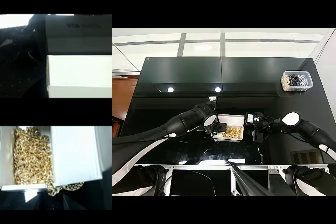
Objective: Fold the box and place the chain.
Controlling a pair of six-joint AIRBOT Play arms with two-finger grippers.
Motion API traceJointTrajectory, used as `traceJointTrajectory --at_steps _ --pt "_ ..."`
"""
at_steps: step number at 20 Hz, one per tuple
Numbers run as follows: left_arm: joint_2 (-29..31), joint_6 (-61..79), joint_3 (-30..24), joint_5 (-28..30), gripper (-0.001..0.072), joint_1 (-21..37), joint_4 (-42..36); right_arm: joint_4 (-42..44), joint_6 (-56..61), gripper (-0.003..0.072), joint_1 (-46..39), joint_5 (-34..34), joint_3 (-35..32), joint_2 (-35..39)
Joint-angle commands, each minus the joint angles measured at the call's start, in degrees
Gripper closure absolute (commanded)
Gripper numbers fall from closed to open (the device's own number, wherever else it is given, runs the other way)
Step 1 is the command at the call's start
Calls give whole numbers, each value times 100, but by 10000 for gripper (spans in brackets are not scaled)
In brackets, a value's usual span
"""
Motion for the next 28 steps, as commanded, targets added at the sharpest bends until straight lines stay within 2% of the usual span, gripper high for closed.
traceJointTrajectory --at_steps 1,6,8,9,11,15,19,23,25,28 --pt "-2 2 2 7 679 -4 0 153 -197 348 2 -17 -2 -98" --pt "-2 2 2 9 679 -2 0 413 -350 350 2 -24 -2 -107" --pt "-2 2 2 9 679 -2 0 409 -358 498 0 -24 -2 -107" --pt "-2 2 2 9 679 -2 0 409 -356 500 0 -22 -2 -107" --pt "-2 2 2 9 679 -2 0 400 -356 647 0 -22 -2 -107" --pt "-2 2 2 9 679 -4 0 372 -236 648 -9 -46 -2 -101" --pt "-2 2 2 7 679 -4 0 -61 601 647 -192 -39 24 127" --pt "-2 2 2 9 679 -2 0 -372 1578 649 -350 79 31 1021" --pt "-2 2 2 7 679 -4 0 -348 2546 647 -328 435 116 1543" --pt "-4 2 2 17 679 -4 0 273 3399 647 -192 953 221 1993"
